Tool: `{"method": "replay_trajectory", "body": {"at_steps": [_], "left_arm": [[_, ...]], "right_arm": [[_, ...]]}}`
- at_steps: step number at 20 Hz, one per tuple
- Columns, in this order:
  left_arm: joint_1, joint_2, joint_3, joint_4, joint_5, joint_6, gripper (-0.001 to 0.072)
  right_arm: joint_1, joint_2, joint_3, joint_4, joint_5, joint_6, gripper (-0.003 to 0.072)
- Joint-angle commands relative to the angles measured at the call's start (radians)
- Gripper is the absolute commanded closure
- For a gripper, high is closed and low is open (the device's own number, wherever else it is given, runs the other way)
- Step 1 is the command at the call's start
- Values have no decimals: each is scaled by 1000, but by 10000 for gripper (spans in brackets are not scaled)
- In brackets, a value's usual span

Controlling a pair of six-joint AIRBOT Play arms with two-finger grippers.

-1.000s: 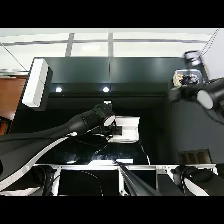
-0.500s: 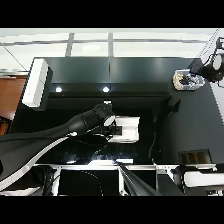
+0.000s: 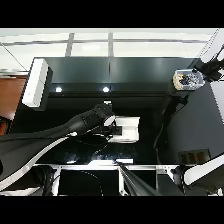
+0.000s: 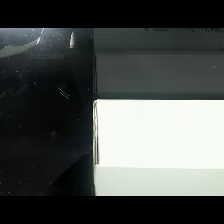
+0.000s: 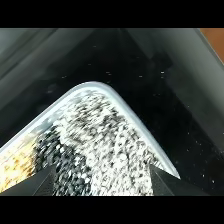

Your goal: Fold the box and place the chain.

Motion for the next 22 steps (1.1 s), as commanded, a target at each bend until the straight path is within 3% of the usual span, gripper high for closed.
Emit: {"method": "replay_trajectory", "body": {"at_steps": [1,7,8,9,10,12,13,20,22], "left_arm": [[0,0,0,-1,-2,0,685],[0,0,0,-1,-2,0,685],[0,0,0,-1,-2,0,685],[0,0,0,-1,-2,0,685],[0,0,0,-1,-2,0,685],[0,0,0,-1,-2,0,685],[0,0,0,0,-2,0,685],[0,0,0,0,-2,0,685],[0,0,0,0,-2,0,685]], "right_arm": [[-20,-53,23,15,-8,14,9],[-20,-113,40,23,-33,15,14],[-20,-114,40,23,-37,14,171],[-20,-114,42,23,-39,14,266],[-20,-114,47,23,-32,14,299],[-20,-113,78,17,17,7,628],[-20,-113,98,13,46,-10,683],[-15,50,142,16,227,-291,684],[-20,129,128,92,242,-322,684]]}}
